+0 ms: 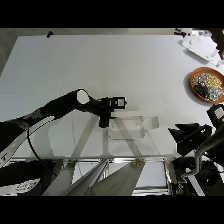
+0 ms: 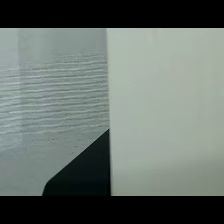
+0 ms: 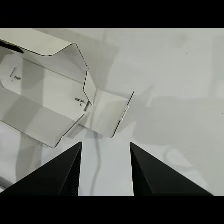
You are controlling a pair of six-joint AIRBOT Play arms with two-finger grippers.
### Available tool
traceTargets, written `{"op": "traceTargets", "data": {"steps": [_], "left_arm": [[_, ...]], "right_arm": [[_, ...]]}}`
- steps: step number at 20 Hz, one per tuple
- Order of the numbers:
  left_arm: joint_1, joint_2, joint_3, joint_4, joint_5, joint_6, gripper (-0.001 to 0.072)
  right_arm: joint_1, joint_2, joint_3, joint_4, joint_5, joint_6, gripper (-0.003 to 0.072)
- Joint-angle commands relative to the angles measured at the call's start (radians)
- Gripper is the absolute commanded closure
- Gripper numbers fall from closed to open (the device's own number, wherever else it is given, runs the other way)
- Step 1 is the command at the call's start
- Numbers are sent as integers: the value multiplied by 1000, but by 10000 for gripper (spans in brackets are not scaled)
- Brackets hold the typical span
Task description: Fold the box and place the chain.
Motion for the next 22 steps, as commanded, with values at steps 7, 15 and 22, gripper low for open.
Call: {"op": "traceTargets", "data": {"steps": [7, 15, 22], "left_arm": [[0, -13, -1, 5, 14, -50, 702], [-1, -13, -1, 56, 0, -64, 703], [-1, -13, -1, 76, -17, -64, 702]], "right_arm": [[0, -1, 0, -8, -1, -13, 342], [0, 0, 0, -8, 6, -57, 342], [0, -1, 0, -9, 6, -58, 342]]}}
